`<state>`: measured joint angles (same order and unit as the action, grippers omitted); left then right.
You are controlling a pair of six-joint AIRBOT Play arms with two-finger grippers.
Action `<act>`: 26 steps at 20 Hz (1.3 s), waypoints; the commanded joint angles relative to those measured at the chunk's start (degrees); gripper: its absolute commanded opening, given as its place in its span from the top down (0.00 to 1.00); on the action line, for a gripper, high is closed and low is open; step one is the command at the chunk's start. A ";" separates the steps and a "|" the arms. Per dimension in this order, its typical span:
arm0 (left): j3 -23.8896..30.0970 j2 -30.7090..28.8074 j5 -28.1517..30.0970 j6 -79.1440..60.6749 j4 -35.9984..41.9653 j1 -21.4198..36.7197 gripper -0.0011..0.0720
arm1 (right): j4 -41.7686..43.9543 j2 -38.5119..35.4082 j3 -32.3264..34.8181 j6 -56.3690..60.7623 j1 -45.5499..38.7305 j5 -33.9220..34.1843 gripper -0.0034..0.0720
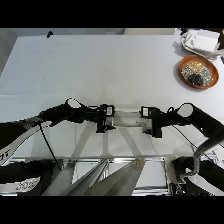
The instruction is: Fold the box and place the chain.
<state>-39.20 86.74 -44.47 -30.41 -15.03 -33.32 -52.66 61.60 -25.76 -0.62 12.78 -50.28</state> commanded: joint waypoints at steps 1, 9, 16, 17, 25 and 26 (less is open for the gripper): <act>0.02 -0.04 0.07 -0.02 0.00 0.02 0.64 | -9.57 -6.47 -0.02 8.72 -0.04 -0.15 0.08; 0.02 -0.04 0.07 -0.02 0.02 0.02 0.64 | 3.82 -17.35 0.00 16.59 0.00 -10.99 0.94; 0.02 -0.04 0.07 -0.04 0.02 0.02 0.64 | 13.70 -12.15 0.00 18.25 9.14 16.39 0.94; 0.02 -0.04 0.07 -0.02 0.02 0.02 0.64 | 15.76 -10.32 0.00 20.90 9.42 21.75 0.94; 0.02 -0.04 0.07 -0.04 0.02 0.02 0.64 | 16.65 4.39 0.00 36.41 9.42 30.25 0.94; 0.02 -0.04 0.07 -0.04 0.02 0.02 0.64 | 16.63 4.98 0.00 36.41 9.42 29.16 0.94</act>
<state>-39.20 86.74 -44.23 -30.26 -14.83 -33.30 -36.14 62.89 -25.78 32.47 22.04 -20.93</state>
